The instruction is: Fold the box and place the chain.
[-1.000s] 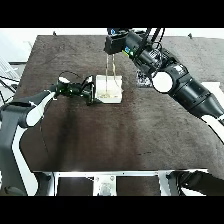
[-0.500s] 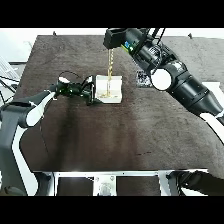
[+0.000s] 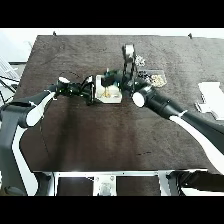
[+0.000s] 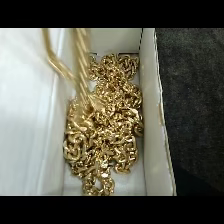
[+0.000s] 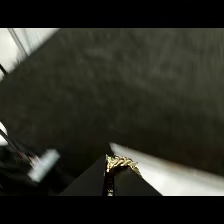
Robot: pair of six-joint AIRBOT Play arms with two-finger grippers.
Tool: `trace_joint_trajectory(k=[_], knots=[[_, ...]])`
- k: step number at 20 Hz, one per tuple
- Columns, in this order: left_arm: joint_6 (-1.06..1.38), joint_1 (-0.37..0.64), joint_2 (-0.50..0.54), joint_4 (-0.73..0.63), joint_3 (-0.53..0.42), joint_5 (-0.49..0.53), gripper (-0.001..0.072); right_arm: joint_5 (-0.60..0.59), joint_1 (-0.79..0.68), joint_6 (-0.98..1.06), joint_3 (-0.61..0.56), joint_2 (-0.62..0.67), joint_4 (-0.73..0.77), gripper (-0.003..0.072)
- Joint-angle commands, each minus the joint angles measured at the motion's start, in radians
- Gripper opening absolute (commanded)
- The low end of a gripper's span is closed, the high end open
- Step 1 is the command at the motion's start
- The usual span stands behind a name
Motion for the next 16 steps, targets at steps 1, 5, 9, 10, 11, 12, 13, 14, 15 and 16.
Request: trace_joint_trajectory(k=[1, 5, 9, 10, 11, 12, 13, 14, 15, 16], knots=[[0.000, 0.000, 0.000, 0.000, 0.000, 0.000, 0.0357, 0.003, 0.003, 0.082, -0.086, -0.074, 0.000, 0.0006], [0.001, 0.000, 0.000, 0.000, 0.000, 0.001, 0.0357, -0.018, -0.004, 0.065, -0.080, -0.066, -0.004, 0.0007], [0.000, 0.000, 0.000, 0.000, 0.000, 0.001, 0.0356, -0.125, -0.007, -0.014, -0.077, 0.006, -0.004, 0.0381], [0.000, 0.000, 0.000, 0.000, 0.000, 0.002, 0.0357, -0.124, -0.008, -0.039, -0.077, 0.031, -0.004, 0.0535], [0.000, 0.000, 0.000, 0.000, 0.000, 0.004, 0.0357, -0.123, -0.008, -0.063, -0.077, 0.047, -0.004, 0.0540], [0.000, 0.000, 0.000, 0.000, 0.000, 0.004, 0.0357, -0.123, -0.008, -0.080, -0.077, 0.058, -0.004, 0.0539], [0.000, 0.000, 0.000, 0.000, 0.000, 0.004, 0.0356, -0.124, -0.008, -0.094, -0.077, 0.069, -0.004, 0.0539], [0.000, 0.000, 0.000, 0.000, 0.000, 0.004, 0.0357, -0.124, -0.008, -0.102, -0.077, 0.087, -0.004, 0.0539], [0.000, 0.000, 0.000, 0.000, 0.000, 0.004, 0.0356, -0.134, -0.008, -0.107, -0.077, 0.112, -0.004, 0.0538], [0.000, 0.000, 0.000, 0.000, 0.000, 0.004, 0.0357, -0.138, -0.014, -0.112, -0.077, 0.144, -0.004, 0.0538]])
